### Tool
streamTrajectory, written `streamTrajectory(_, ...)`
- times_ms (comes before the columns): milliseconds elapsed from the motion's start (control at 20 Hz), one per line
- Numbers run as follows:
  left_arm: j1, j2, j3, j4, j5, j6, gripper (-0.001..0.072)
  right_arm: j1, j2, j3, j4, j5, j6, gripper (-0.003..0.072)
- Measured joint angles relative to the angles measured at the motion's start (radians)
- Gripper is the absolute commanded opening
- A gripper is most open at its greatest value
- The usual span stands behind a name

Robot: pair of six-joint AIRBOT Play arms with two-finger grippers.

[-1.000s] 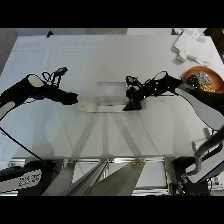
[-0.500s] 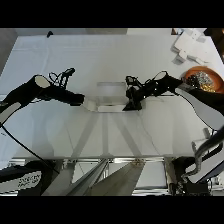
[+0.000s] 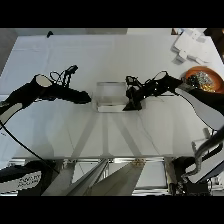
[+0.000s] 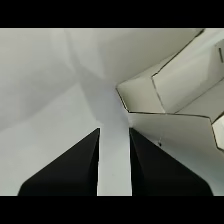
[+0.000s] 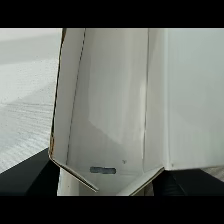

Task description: Fold the box and place the chain.

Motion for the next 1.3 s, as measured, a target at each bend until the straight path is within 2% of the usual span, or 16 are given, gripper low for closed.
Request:
streamTrajectory(150, -0.002, 0.0, 0.0, -0.043, -0.019, 0.047, 0.0302, 0.0, 0.0, 0.0, 0.0, 0.0, 0.0, 0.0401)
streamTrajectory(600, -0.006, -0.013, -0.001, -0.135, -0.046, 0.145, 0.0312, 0.0, 0.0, 0.0, 0.0, 0.0, 0.0, 0.0401)
streamTrajectory(700, -0.014, -0.021, -0.001, -0.143, -0.041, 0.149, 0.0461, 0.0, 0.0, 0.0, 0.0, 0.0, 0.0, 0.0401)
streamTrajectory(850, -0.029, -0.027, -0.001, -0.162, -0.011, 0.152, 0.0474, 0.0, 0.0, 0.0, 0.0, 0.0, 0.0, 0.0401)
streamTrajectory(950, -0.034, -0.029, -0.001, -0.174, 0.007, 0.154, 0.0532, 0.0, 0.0, 0.0, 0.0, 0.0, 0.001, 0.0401)
streamTrajectory(1300, -0.038, -0.031, -0.001, -0.199, 0.027, 0.154, 0.0532, 0.0, 0.0, 0.0, 0.001, -0.001, 0.001, 0.0401)
